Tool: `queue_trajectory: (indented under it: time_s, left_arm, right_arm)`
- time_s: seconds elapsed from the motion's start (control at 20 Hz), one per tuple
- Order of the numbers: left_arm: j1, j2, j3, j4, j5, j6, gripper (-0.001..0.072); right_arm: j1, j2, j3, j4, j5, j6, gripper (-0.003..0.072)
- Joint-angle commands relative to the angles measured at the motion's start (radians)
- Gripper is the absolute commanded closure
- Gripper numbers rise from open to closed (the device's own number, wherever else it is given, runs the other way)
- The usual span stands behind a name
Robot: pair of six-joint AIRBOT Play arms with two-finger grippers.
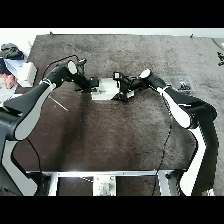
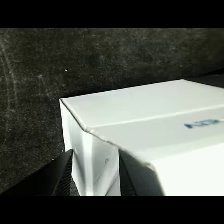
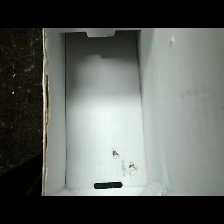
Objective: Fold the box and place the chain.
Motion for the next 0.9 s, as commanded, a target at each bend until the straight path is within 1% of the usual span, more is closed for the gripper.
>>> queue_trajectory:
  time_s: [0.0,0.15,0.35,0.45,0.55,0.85]
  left_arm:
    - [-0.032,-0.04,0.076,0.108,-0.081,-0.105,0.0395]
    - [-0.056,-0.09,0.167,0.234,-0.166,-0.183,0.0397]
    - [-0.085,-0.149,0.256,0.282,-0.208,-0.231,0.0404]
    - [-0.094,-0.165,0.291,0.334,-0.229,-0.264,0.0405]
    - [-0.097,-0.167,0.293,0.372,-0.232,-0.298,0.0405]
    - [-0.108,-0.188,0.293,0.394,-0.243,-0.306,0.0406]
  right_arm:
    - [0.0,0.0,0.0,0.0,0.0,0.0,0.0412]
    - [0.0,0.0,0.0,0.0,0.0,0.0,0.0412]
    - [0.0,0.0,0.0,0.0,0.0,0.0,0.0412]
    - [0.0,0.0,0.0,0.0,0.001,0.0,0.0412]
    - [0.0,0.0,0.0,0.0,0.0,0.0,0.0412]
    - [0.0,0.0,0.0,0.0,0.0,0.0,0.0412]
